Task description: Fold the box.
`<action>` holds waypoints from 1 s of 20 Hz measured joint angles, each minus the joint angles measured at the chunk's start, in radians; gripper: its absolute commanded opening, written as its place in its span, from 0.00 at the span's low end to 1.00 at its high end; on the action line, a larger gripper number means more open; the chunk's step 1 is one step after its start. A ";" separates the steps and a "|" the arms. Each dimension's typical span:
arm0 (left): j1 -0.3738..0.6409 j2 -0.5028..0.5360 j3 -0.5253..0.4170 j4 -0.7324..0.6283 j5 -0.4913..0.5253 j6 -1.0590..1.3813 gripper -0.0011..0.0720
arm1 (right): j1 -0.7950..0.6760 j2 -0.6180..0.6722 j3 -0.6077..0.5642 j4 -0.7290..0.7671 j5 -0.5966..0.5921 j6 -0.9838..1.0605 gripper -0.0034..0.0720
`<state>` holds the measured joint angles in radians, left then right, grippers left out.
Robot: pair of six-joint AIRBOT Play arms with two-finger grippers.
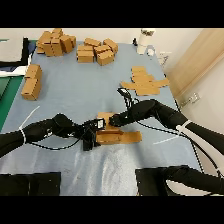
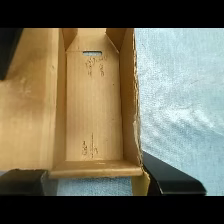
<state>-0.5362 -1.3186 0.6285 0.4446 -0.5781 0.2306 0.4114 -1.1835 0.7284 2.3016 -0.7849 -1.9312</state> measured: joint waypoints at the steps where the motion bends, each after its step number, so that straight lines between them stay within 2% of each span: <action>1: 0.000 0.000 0.000 0.000 0.000 0.000 0.73 | 0.000 -0.010 0.000 -0.001 0.000 -0.006 0.05; 7: 0.000 0.000 0.000 0.001 0.001 0.000 0.73 | 0.002 -0.074 0.001 0.000 0.008 -0.042 0.05; 11: 0.000 0.000 0.000 0.004 -0.003 0.002 0.73 | 0.000 -0.058 0.001 -0.011 0.009 -0.066 0.05; 15: 0.000 0.000 0.000 0.003 -0.003 0.002 0.73 | -0.019 0.062 0.001 -0.095 -0.025 -0.073 0.05; 20: 0.000 0.000 0.000 0.001 -0.001 0.002 0.73 | -0.036 0.272 -0.005 -0.264 -0.152 -0.040 0.05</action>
<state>-0.5362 -1.3186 0.6285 0.4458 -0.5793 0.2321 0.3752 -0.9112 0.7238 2.0377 -0.9371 -1.9709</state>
